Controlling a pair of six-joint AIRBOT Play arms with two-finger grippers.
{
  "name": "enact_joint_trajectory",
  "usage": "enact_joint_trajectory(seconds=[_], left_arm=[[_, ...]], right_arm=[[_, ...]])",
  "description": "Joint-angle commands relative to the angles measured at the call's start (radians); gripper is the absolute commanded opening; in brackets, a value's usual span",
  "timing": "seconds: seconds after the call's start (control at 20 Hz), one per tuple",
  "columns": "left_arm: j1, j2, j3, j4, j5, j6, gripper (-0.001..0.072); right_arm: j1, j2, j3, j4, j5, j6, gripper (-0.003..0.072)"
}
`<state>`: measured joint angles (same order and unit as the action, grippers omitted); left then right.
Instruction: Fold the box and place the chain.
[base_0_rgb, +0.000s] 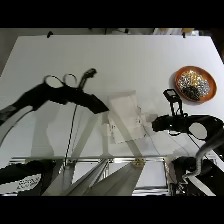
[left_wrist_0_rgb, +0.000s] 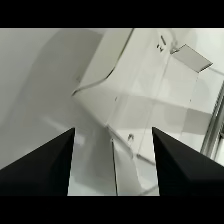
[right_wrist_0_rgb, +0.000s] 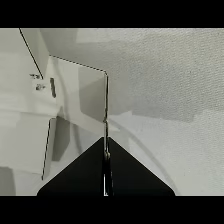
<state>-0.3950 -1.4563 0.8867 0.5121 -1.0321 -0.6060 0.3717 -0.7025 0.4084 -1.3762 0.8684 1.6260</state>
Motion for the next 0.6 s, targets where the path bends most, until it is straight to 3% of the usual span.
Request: enact_joint_trajectory(seconds=[0.0,0.3,0.55], left_arm=[[-0.1,-0.069,0.0,-0.04,0.113,0.044,0.053],[-0.108,-0.113,0.0,-0.064,0.142,0.045,0.0492],[-0.127,-0.127,0.0,-0.062,0.097,0.136,0.0131]], right_arm=[[0.001,0.001,0.0,0.0,-0.001,0.0,0.0018],[0.001,0.001,0.0,0.0,-0.001,0.0,0.0017],[0.001,0.001,0.0,0.001,0.005,0.0,0.0017]])
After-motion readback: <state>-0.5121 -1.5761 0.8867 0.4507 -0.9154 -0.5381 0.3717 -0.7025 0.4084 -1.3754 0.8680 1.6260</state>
